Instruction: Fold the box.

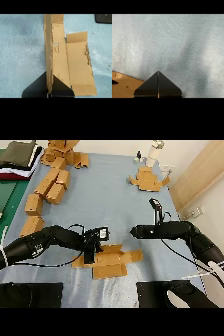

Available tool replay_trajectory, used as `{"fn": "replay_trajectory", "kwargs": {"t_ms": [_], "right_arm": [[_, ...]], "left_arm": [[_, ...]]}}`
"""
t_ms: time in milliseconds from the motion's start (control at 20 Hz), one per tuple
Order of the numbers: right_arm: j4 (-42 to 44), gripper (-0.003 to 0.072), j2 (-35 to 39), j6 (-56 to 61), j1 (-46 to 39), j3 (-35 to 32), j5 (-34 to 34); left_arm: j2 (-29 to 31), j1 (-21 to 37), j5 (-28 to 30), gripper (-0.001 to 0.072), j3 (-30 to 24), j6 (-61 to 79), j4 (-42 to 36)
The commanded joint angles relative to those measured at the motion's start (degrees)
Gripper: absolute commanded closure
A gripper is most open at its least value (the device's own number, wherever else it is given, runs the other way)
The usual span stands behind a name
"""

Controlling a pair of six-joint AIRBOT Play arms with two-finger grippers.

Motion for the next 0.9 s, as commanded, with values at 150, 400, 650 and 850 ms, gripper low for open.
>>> {"fn": "replay_trajectory", "kwargs": {"t_ms": [150, 400, 650, 850], "right_arm": [[0.09, 0.0684, 0.02, 0.02, -0.02, -0.02, 0.0], [0.04, 0.0684, 0.02, 0.02, -0.02, -0.02, 0.0], [0.02, 0.0684, 0.02, 0.0, -0.02, -0.02, -0.24], [0.02, 0.0683, 0.02, 0.02, -0.02, -0.02, -1.66]], "left_arm": [[0.04, 0.07, 1.27, 0.0697, 0.72, 0.52, -0.35], [-0.35, 0.07, 0.57, 0.0697, 0.59, 0.52, -0.35], [-2.71, 0.07, 0.55, 0.0697, 0.52, 0.5, -0.39], [-2.69, 0.11, 0.57, 0.0696, 0.55, -0.33, -0.37]]}}
